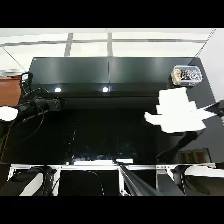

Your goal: Fold the box and place the chain.

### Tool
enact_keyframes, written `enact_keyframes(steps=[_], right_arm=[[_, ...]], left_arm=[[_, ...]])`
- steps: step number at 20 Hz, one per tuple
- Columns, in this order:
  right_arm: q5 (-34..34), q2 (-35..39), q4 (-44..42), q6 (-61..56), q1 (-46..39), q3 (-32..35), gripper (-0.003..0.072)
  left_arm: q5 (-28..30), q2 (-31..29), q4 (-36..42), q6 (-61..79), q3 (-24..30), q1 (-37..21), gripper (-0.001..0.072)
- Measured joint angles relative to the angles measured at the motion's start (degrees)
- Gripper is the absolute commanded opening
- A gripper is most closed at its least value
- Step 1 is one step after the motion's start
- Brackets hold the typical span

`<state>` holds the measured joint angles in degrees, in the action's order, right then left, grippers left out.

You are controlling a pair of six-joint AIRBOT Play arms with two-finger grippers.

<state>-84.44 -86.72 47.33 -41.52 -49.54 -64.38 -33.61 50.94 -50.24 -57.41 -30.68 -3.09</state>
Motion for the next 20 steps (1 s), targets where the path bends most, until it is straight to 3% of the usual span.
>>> enact_keyframes(steps=[6,10,13,15,17,20], right_arm=[[8.55,13.75,-26.03,6.19,16.44,24.94,0.0025],[24.79,22.95,-41.92,12.66,34.07,39.1,0.0025],[37.33,26.18,-48.22,15.47,46.53,44.06,0.0025],[43.52,27.08,-49.86,16.39,53.33,45.48,0.0026],[48.0,27.56,-50.99,16.92,58.71,46.21,0.0025],[51.84,27.89,-51.71,17.29,64.02,46.69,0.0025]], left_arm=[[-0.33,0.02,0.61,-0.02,0.0,0.39,0.069],[-2.69,0.63,1.84,-0.02,-0.13,2.51,0.069],[-5.64,3.87,6.67,0.24,-0.7,4.37,0.069],[-8.94,8.15,14.25,3.74,-1.38,4.98,0.0691],[-12.35,13.66,21.86,7.96,-2.99,5.38,0.069],[-15.74,22.05,26.32,10.29,-7.32,5.81,0.069]])
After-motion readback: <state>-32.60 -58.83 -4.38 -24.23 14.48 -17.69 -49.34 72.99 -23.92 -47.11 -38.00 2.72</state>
